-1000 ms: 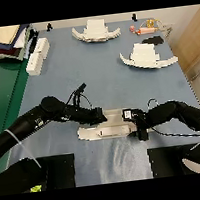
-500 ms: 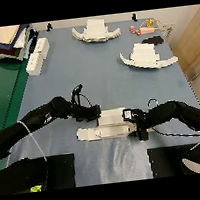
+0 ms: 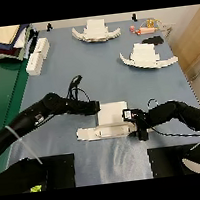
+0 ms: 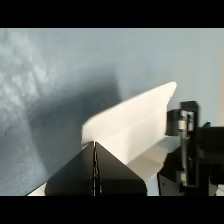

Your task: Fold the box.

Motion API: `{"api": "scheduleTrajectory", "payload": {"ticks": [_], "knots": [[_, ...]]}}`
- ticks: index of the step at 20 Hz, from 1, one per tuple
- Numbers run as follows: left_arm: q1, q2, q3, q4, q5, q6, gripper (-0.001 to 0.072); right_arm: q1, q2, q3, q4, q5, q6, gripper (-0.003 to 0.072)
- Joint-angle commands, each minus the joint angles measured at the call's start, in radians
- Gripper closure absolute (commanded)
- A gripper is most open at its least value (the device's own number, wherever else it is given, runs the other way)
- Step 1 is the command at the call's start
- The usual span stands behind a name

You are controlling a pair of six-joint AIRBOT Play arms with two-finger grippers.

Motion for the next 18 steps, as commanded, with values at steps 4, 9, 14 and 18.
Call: {"api": "scheduleTrajectory", "payload": {"ticks": [4, 9, 14, 18], "knots": [[0.005, 0.428, -0.042, 0.243, -0.203, 0.106, 0.0696, 0.0, 0.0, 0.0, 0.001, 0.001, 0.0, 0.017], [0.006, 0.684, -0.194, 0.253, -0.402, 0.465, 0.032, 0.0, 0.0, 0.0, 0.001, 0.001, 0.0, 0.017], [0.005, 0.68, -0.313, 0.273, -0.312, 0.65, 0.0024, 0.0, 0.0, 0.0, 0.001, 0.0, 0.0, 0.017], [0.004, 0.589, -0.317, 0.261, -0.256, 0.786, 0.0024, 0.0, 0.0, 0.0, 0.001, 0.0, 0.0, 0.017]]}}
